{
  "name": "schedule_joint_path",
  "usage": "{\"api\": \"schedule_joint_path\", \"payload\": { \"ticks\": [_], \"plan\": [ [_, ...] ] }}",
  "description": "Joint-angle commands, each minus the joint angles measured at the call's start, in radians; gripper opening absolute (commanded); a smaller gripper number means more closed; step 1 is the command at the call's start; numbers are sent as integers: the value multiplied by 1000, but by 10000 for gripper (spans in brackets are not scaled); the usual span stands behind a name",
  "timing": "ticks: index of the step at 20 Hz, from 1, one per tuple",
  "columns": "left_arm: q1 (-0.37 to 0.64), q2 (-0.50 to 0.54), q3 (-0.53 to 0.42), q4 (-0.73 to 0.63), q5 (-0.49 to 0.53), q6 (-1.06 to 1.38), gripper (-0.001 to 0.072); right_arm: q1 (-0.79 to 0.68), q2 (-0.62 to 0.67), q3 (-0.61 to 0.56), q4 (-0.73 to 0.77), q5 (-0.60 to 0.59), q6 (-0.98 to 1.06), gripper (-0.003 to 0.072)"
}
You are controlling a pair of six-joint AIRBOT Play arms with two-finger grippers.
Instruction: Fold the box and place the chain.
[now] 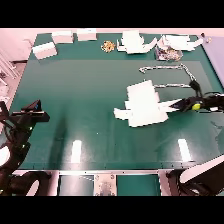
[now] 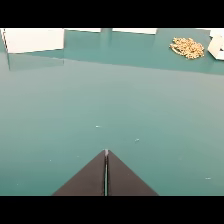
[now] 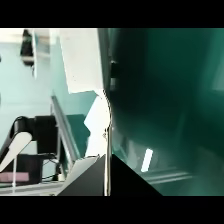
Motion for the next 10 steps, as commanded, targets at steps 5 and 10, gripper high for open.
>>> {"api": "schedule_joint_path", "payload": {
  "ticks": [5,10],
  "plan": [
    [0,1,0,0,0,0,21,283,110,-154,218,-374,43,0],
    [0,1,0,0,0,0,21,430,138,-173,274,-535,64,0]
  ]
}}
